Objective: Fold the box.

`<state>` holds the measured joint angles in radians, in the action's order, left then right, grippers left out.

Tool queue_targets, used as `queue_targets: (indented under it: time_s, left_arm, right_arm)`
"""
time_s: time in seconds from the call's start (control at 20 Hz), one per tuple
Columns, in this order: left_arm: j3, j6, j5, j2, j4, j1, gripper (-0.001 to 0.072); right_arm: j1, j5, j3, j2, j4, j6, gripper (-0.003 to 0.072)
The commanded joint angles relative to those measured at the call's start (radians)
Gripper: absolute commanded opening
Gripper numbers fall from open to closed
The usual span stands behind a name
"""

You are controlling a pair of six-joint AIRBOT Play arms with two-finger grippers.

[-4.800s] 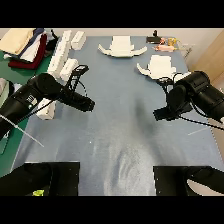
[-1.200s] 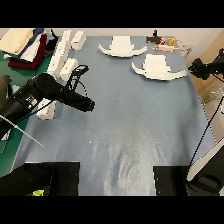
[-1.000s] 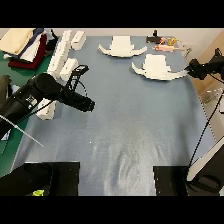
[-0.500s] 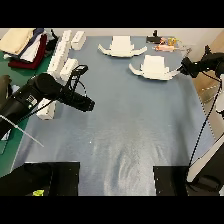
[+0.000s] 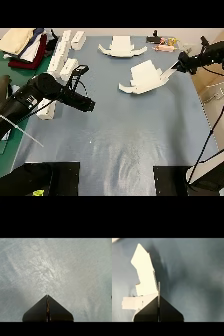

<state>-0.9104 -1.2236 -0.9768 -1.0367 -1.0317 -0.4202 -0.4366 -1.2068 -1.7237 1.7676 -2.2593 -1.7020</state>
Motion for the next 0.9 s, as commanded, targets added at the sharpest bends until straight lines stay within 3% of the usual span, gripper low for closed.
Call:
queue_targets:
  time_s: [0.0,0.2,0.35,0.55,0.75,0.8,0.85]
  left_arm:
    - [0.0,0.0,0.0,0.001,-0.001,0.0,0.0015]
    - [0.0,0.0,0.0,0.001,-0.001,0.0,0.0014]
    - [0.0,0.0,0.0,0.001,-0.001,0.0,0.0014]
    - [0.0,0.0,0.0,0.001,-0.001,0.0,0.0015]
    - [0.0,0.0,0.0,0.001,-0.001,0.0,0.0015]
    - [0.0,0.0,0.0,0.001,-0.001,0.0,0.0014]
    - [0.0,0.0,0.0,0.001,-0.001,0.0,0.0015]
  right_arm:
    - [0.089,0.036,0.322,-0.219,0.033,0.02,-0.0002]
    - [0.211,0.201,0.775,-0.557,0.034,0.087,-0.0002]
    - [0.292,0.285,1.03,-0.781,0.043,0.163,-0.0001]
    - [0.372,0.297,1.222,-0.963,0.101,0.279,-0.0001]
    - [0.406,0.262,1.279,-1.006,0.127,0.299,0.0009]
    - [0.405,0.242,1.279,-1.006,0.135,0.299,0.0106]
    - [0.404,0.228,1.277,-1.005,0.151,0.299,0.0308]
